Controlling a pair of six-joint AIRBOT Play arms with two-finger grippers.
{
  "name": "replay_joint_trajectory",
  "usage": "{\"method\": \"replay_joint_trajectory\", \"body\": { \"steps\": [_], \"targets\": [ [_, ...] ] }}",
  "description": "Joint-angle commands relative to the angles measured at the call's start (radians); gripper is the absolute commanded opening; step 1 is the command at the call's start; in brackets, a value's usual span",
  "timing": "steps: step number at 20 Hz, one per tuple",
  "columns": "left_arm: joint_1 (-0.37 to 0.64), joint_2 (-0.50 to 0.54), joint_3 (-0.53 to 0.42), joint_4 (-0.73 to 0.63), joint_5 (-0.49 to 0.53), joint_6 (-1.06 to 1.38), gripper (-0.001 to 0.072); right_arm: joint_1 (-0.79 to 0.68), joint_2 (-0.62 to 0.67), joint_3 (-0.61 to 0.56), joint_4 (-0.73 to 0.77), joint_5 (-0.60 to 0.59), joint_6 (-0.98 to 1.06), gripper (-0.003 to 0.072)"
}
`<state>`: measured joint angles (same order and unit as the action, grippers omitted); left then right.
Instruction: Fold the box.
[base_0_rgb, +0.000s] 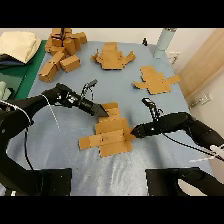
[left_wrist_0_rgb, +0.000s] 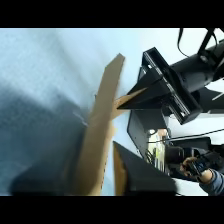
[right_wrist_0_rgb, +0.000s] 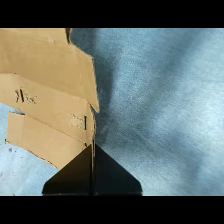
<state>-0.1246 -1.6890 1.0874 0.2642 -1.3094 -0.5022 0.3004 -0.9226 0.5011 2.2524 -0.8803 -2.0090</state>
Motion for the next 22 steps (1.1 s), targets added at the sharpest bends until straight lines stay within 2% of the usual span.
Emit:
{"method": "replay_joint_trajectory", "body": {
  "steps": [1,3,9,10,13,16,17,18,19,22],
  "targets": [
    [0.000,-0.006,0.007,0.040,-0.067,0.015,0.0218,0.001,0.000,0.000,-0.001,0.002,0.000,0.0002],
    [0.000,-0.006,0.007,0.080,-0.088,0.015,0.0218,0.001,0.000,0.000,-0.001,0.008,0.000,0.0002],
    [0.000,-0.006,0.007,0.081,-0.085,0.017,0.0210,0.001,0.000,0.000,-0.001,0.008,0.001,0.0002],
    [0.000,-0.007,0.007,0.081,-0.084,0.024,0.0081,0.001,0.000,0.000,-0.001,0.008,0.001,0.0002],
    [-0.001,-0.007,0.007,0.080,-0.089,0.036,0.0014,0.001,0.000,0.000,-0.001,0.008,0.001,0.0003],
    [-0.001,-0.006,0.007,0.078,-0.106,0.006,0.0014,0.001,0.000,0.000,-0.006,0.020,0.000,0.0013],
    [-0.001,-0.006,0.008,0.066,-0.100,-0.027,0.0014,0.000,0.000,0.000,-0.018,0.041,0.001,0.0074],
    [-0.002,-0.006,0.008,0.040,-0.084,-0.029,0.0014,-0.004,0.000,0.003,-0.039,0.065,0.009,0.0321],
    [-0.006,-0.006,0.013,0.024,-0.064,-0.007,0.0013,-0.014,0.000,0.010,-0.068,0.085,0.049,0.0460],
    [-0.060,0.021,0.023,0.058,0.039,0.103,0.0009,-0.067,0.002,0.087,-0.240,0.080,0.233,0.0460]
  ]
}}
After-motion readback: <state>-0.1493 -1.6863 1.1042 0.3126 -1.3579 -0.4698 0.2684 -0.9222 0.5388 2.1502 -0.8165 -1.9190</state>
